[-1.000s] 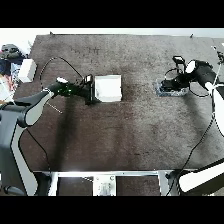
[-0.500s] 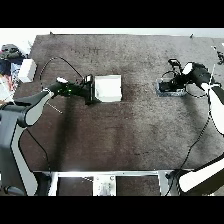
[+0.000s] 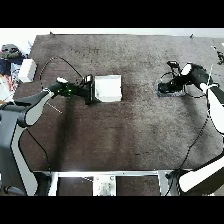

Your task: Fold the box and place the chain.

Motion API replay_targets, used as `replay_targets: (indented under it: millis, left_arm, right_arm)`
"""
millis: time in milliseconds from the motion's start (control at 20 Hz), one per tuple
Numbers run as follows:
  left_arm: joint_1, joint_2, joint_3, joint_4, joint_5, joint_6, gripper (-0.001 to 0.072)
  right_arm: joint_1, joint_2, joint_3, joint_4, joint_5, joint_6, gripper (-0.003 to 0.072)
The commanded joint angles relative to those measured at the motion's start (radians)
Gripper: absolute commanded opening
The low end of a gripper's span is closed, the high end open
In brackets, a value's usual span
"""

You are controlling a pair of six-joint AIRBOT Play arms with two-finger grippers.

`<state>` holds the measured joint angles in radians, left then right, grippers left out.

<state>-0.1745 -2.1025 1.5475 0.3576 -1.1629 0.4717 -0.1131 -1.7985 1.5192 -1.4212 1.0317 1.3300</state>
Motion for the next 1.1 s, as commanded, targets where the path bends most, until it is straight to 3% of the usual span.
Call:
replay_targets:
  millis: [0, 350, 600, 800, 1050]
  left_arm:
    - [0.000, 0.000, 0.000, 0.000, 0.000, 0.000, 0.0163]
    - [0.000, 0.000, 0.000, 0.000, 0.000, 0.000, 0.0163]
    - [0.000, 0.000, 0.000, 0.000, 0.000, 0.000, 0.0163]
    - [0.000, 0.000, 0.000, 0.000, 0.000, 0.000, 0.0163]
    - [0.000, 0.000, 0.000, 0.000, 0.000, 0.000, 0.0163]
  right_arm:
    - [0.001, 0.035, 0.002, 0.005, -0.004, 0.002, 0.0013]
    - [0.003, 0.198, 0.002, 0.016, 0.023, 0.000, 0.0013]
    - [0.018, 0.413, 0.002, 0.012, -0.005, -0.011, 0.0012]
    - [0.079, 0.602, 0.002, 0.000, -0.145, -0.030, 0.0012]
    - [0.189, 0.751, 0.002, -0.076, -0.436, -0.030, 0.0012]
